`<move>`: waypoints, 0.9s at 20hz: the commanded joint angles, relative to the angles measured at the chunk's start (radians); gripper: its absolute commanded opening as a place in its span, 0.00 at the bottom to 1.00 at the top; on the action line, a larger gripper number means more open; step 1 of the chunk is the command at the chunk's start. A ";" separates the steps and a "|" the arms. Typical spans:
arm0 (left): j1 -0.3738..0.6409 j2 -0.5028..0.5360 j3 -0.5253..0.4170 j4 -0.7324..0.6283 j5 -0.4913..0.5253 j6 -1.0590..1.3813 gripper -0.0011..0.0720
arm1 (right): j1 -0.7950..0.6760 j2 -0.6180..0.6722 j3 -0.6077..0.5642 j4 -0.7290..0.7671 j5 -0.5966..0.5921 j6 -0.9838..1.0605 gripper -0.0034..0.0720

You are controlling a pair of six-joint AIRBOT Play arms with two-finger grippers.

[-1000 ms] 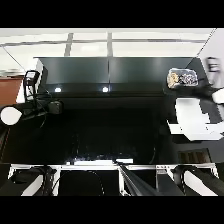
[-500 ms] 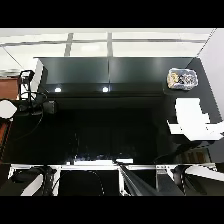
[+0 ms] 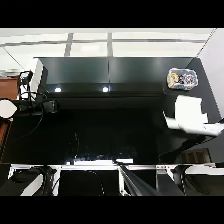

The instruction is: Fold the box and place the chain.

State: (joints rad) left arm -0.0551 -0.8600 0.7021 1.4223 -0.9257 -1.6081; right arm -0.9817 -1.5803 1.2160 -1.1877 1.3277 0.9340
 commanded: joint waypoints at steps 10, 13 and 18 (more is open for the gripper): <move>-0.001 -0.001 0.000 -0.103 -0.114 0.012 0.99 | 0.310 0.447 -0.446 0.549 -0.070 -0.167 0.06; -0.004 -0.003 0.000 -0.235 -0.077 0.079 0.99 | 0.501 0.655 -0.693 0.759 -0.315 -0.209 0.06; -0.081 -0.059 -0.001 -0.439 0.001 0.185 0.99 | 0.895 0.863 -0.990 1.136 -0.725 -0.315 0.06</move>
